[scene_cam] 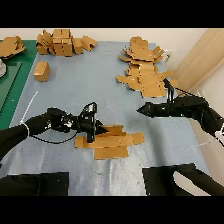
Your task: Fold the box.
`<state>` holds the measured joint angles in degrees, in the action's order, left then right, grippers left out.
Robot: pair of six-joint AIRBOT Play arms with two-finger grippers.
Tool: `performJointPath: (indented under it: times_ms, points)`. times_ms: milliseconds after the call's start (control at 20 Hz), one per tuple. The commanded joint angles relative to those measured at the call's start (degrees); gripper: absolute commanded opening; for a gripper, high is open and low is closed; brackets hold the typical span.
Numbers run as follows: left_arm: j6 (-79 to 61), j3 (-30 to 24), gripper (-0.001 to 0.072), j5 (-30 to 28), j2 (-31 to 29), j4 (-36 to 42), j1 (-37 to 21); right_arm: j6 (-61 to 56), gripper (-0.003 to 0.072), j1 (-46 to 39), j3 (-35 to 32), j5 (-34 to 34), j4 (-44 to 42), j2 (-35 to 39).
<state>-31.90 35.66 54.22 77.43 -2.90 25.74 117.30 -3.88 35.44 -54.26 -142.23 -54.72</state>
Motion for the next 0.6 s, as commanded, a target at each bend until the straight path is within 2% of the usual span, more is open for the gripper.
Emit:
performJointPath:
  times_ms: [0, 200, 300, 400, 550]
  points:
    - [0.24, 0.00, 0.0014, -0.20, -0.04, 0.13, -0.04, 2.56, 0.0006, 0.07, 0.02, -0.70, 0.00, 0.04]
    - [0.24, 0.00, 0.0014, -0.20, -0.04, 0.13, -0.04, 7.69, 0.0005, 0.09, 0.02, -0.70, 0.07, 2.60]
    - [0.24, 0.00, 0.0014, -0.20, -0.04, 0.13, -0.04, 8.24, 0.0004, 1.53, 0.02, -0.63, 4.17, 6.97]
    - [0.26, 0.00, 0.0014, -0.20, -0.04, 0.13, -0.04, 5.01, 0.0004, 7.19, -0.07, -0.76, 12.85, 12.92]
    - [0.24, 0.00, 0.0014, -0.20, -0.04, 0.13, -0.04, -1.66, 0.0004, 21.55, -2.32, -0.13, 22.53, 21.05]
